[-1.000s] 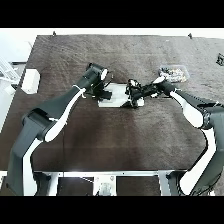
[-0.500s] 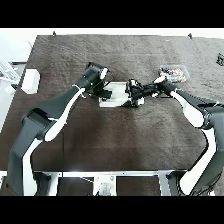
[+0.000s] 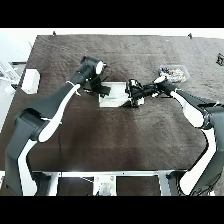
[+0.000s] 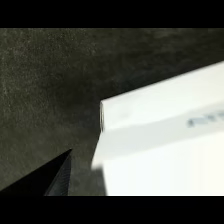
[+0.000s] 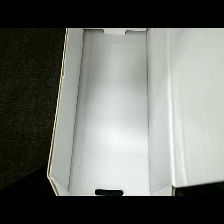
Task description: Fold the box and place the chain.
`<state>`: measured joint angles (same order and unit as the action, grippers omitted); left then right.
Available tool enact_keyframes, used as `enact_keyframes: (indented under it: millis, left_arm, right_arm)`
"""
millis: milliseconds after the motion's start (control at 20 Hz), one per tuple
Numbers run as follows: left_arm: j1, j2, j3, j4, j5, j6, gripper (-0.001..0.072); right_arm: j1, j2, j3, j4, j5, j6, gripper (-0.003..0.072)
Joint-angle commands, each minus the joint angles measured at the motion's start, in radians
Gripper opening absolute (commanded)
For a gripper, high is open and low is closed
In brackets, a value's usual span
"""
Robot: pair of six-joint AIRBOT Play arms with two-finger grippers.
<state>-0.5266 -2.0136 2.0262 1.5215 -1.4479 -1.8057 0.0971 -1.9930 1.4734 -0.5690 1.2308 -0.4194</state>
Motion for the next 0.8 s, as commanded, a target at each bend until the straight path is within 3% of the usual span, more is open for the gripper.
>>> enact_keyframes:
  millis: [0, 250, 450, 600, 700, 750]
  left_arm:
    - [0.051, 0.037, -0.003, -0.140, -0.052, 0.102, 0.0473]
    - [0.149, 0.106, -0.002, -0.340, -0.091, 0.420, 0.0472]
    - [0.236, 0.121, -0.019, -0.384, -0.214, 0.755, 0.0472]
    - [0.328, 0.120, -0.108, -0.442, -0.132, 1.146, 0.0472]
    - [0.362, 0.120, -0.162, -0.482, -0.074, 1.246, 0.0472]
    - [0.376, 0.120, -0.206, -0.539, 0.014, 1.305, 0.0537]
  right_arm:
    - [0.001, 0.000, 0.000, 0.000, 0.000, 0.000, 0.0587]
    - [0.001, 0.000, 0.000, 0.001, 0.000, 0.000, 0.0588]
    - [0.001, 0.000, 0.000, 0.001, 0.000, 0.000, 0.0588]
    - [0.001, 0.000, 0.000, 0.001, 0.000, 0.000, 0.0588]
    - [0.000, 0.000, 0.000, 0.001, 0.000, 0.000, 0.0587]
    - [0.001, 0.000, 0.000, 0.001, 0.000, 0.000, 0.0587]
